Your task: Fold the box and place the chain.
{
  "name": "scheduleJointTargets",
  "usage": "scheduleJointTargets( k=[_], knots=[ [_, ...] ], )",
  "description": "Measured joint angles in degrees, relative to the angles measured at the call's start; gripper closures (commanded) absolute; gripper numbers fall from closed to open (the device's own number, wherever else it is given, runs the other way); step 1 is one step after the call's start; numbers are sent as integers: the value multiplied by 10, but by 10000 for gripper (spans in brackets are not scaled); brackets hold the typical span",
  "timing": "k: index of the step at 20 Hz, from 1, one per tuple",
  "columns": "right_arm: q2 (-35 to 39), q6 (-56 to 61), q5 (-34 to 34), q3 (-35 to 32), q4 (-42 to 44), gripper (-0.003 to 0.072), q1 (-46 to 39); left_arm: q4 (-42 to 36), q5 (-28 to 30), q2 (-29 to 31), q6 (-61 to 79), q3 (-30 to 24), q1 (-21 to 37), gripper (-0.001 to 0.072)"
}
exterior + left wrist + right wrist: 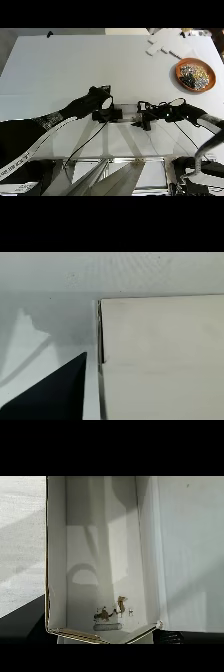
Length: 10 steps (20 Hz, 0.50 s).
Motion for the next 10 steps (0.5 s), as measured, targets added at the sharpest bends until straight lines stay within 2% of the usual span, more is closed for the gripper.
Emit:
scheduleJointTargets(
  k=[2, 4, 9, 10],
  knots=[
    [0, 0, 0, 0, 0, 273, 0, 1, 3, -1, -7, 0, -1, 464],
    [0, 0, 0, 0, 0, 273, 0, 5, -5, -2, -22, 0, -2, 710],
    [0, -2, 1, 0, -1, 273, 0, 14, -20, -2, -52, 0, -9, 706],
    [0, -2, 1, 0, -1, 273, 0, 17, -24, -2, -55, 0, -10, 672]
  ],
)
